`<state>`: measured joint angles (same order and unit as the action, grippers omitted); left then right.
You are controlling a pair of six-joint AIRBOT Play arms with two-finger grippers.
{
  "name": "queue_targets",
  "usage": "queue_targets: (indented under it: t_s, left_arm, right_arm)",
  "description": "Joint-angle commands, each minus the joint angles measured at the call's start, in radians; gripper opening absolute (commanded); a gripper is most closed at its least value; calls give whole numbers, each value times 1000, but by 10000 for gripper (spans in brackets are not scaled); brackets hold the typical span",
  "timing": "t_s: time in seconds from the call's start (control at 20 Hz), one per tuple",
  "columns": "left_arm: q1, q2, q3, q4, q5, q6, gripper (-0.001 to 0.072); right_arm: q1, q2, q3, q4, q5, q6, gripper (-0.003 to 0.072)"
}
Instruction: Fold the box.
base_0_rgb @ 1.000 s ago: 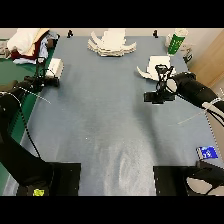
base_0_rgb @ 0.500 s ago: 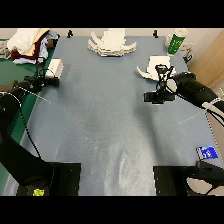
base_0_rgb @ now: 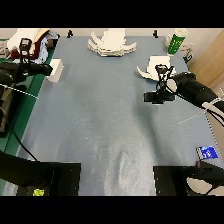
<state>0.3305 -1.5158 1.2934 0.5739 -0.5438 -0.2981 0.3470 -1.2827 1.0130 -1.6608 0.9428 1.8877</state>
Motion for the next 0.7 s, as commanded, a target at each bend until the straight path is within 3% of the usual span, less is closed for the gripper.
queue_targets:
  t_s: [0.0,0.05,0.2,0.3,0.4,0.5,0.65]
  left_arm:
    - [20,150,1,58,-306,-166,397]
    - [19,190,1,58,-412,-172,6]
    - [-27,257,0,64,-639,-292,12]
    - [-103,292,-38,91,-717,-361,9]
    - [-217,340,-124,130,-675,-410,9]
    - [-335,382,-233,148,-566,-440,10]
    - [-474,387,-353,144,-459,-462,13]
  right_arm:
    - [0,-1,1,0,0,0,4]
    - [0,-1,1,0,0,0,4]
    - [0,-1,1,0,0,0,4]
    - [0,-1,1,0,0,0,4]
    - [0,-1,1,0,0,0,4]
    - [0,-1,1,0,0,0,4]
    - [0,-1,1,0,0,0,4]
